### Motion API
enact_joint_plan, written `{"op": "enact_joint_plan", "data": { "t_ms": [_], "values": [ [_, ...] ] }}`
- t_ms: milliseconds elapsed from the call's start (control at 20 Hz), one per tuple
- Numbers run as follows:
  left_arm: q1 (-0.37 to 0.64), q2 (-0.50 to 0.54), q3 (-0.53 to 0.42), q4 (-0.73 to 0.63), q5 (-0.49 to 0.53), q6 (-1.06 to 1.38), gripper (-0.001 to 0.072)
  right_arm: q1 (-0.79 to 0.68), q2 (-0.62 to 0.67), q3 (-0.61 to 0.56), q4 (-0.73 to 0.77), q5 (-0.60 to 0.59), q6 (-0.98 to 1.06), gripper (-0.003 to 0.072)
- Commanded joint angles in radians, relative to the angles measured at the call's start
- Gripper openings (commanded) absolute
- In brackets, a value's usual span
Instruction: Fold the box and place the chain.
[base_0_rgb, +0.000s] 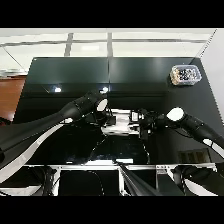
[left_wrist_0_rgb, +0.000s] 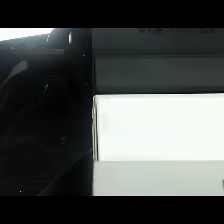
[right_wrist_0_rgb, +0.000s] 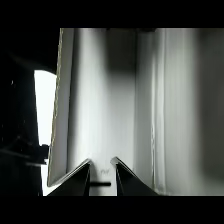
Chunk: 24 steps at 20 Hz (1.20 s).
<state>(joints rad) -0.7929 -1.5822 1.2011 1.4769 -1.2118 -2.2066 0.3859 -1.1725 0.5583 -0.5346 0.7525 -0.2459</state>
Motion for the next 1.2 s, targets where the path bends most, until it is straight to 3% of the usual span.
{"op": "enact_joint_plan", "data": {
  "t_ms": [0, 100, 150, 200, 250, 300, 350, 400, 450, 500, 650, 850, 950, 1050, 1150],
  "values": [
    [0.0, 0.001, 0.001, -0.001, 0.005, 0.0, 0.0024, 0.021, -0.04, -0.001, 0.124, -0.031, 0.004, 0.0193],
    [0.0, 0.001, 0.001, -0.001, 0.006, 0.0, 0.0024, 0.021, -0.056, -0.001, 0.122, -0.022, 0.024, 0.0207],
    [0.0, 0.001, 0.001, 0.0, 0.006, 0.0, 0.0024, 0.021, -0.061, -0.001, 0.119, -0.026, 0.044, 0.0302],
    [0.0, 0.001, 0.001, 0.0, 0.006, 0.0, 0.0024, 0.021, -0.064, -0.001, 0.119, -0.037, 0.066, 0.053],
    [0.0, 0.001, 0.001, 0.0, 0.006, 0.0, 0.0024, 0.021, -0.064, -0.001, 0.119, -0.037, 0.079, 0.0512],
    [0.0, 0.001, 0.001, -0.001, 0.006, 0.0, 0.0024, 0.021, -0.064, -0.001, 0.119, -0.03, 0.086, 0.0278],
    [0.0, 0.001, 0.001, 0.0, 0.003, 0.0, 0.0024, 0.021, -0.064, -0.001, 0.119, -0.028, 0.087, 0.0283],
    [0.001, 0.001, 0.001, 0.0, 0.003, 0.0, 0.0024, 0.021, -0.064, -0.001, 0.119, -0.027, 0.094, 0.0383],
    [0.001, 0.001, 0.001, 0.0, 0.003, 0.0, 0.0024, 0.021, -0.063, -0.001, 0.114, -0.026, 0.131, 0.0305],
    [0.001, 0.001, 0.001, 0.0, 0.003, 0.0, 0.0024, 0.018, -0.061, 0.0, 0.112, -0.02, 0.199, 0.0],
    [0.002, 0.001, 0.001, 0.0, 0.003, 0.0, 0.0024, -0.034, 0.001, 0.005, 0.075, 0.007, 0.617, 0.0015],
    [0.002, 0.001, 0.001, 0.0, -0.002, 0.0, 0.0024, -0.299, 0.163, 0.074, -0.205, 0.339, 1.215, 0.0016],
    [0.002, 0.001, 0.001, 0.0, -0.002, 0.0, 0.0024, -0.466, 0.202, 0.067, -0.306, 0.447, 1.363, 0.0016],
    [0.002, 0.001, 0.001, -0.001, -0.002, 0.0, 0.0024, -0.59, 0.202, 0.015, -0.385, 0.409, 1.503, 0.0016],
    [0.002, 0.001, 0.001, -0.001, -0.002, 0.0, 0.0024, -0.646, 0.183, -0.076, -0.315, 0.346, 1.595, 0.0016]
  ]
}}
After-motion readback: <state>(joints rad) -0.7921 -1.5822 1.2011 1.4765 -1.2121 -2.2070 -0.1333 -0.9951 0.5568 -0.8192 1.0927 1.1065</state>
